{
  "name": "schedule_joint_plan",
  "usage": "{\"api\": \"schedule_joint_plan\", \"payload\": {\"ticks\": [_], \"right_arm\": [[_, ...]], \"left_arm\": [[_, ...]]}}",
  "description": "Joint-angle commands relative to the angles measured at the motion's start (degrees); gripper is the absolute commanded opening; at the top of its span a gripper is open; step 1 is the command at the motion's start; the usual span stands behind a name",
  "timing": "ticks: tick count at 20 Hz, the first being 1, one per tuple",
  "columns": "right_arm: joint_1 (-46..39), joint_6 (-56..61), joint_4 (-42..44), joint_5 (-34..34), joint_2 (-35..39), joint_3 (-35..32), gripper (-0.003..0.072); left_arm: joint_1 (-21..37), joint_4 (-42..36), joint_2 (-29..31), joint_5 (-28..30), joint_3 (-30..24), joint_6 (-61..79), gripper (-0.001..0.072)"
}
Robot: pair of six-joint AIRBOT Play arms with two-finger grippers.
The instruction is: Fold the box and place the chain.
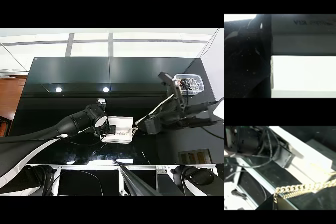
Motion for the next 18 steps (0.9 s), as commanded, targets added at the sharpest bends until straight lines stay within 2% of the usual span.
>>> {"api": "schedule_joint_plan", "payload": {"ticks": [1, 6, 9, 13, 14, 15, 18], "right_arm": [[2.45, -0.46, 5.64, -7.56, -0.94, -4.17, 0.0020], [4.44, -0.44, 4.35, -13.00, -6.56, -6.56, 0.0024], [4.44, -0.48, 2.58, -12.94, -9.38, -6.95, 0.0025], [4.44, -0.44, 2.38, -12.37, -9.60, -6.95, 0.0039], [4.42, -0.39, 2.36, -12.09, -9.60, -6.95, 0.0236], [4.37, -0.24, 2.32, -11.72, -9.60, -6.93, 0.0353], [0.76, -0.57, 1.84, -9.53, -8.33, -6.93, 0.0349]], "left_arm": [[-0.02, -0.17, -0.02, -0.02, 0.02, 0.00, 0.0033], [-0.02, -0.17, -0.02, -0.02, 0.02, 0.00, 0.0033], [-0.02, -0.17, -0.02, 0.00, 0.02, 0.00, 0.0033], [-0.02, -0.17, -0.02, 0.00, 0.02, 0.02, 0.0033], [-0.02, -0.17, -0.02, 0.00, 0.02, 0.02, 0.0033], [-0.02, -0.17, -0.02, 0.00, 0.02, 0.00, 0.0033], [-0.02, -0.17, -0.02, 0.00, 0.02, 0.00, 0.0033]]}}
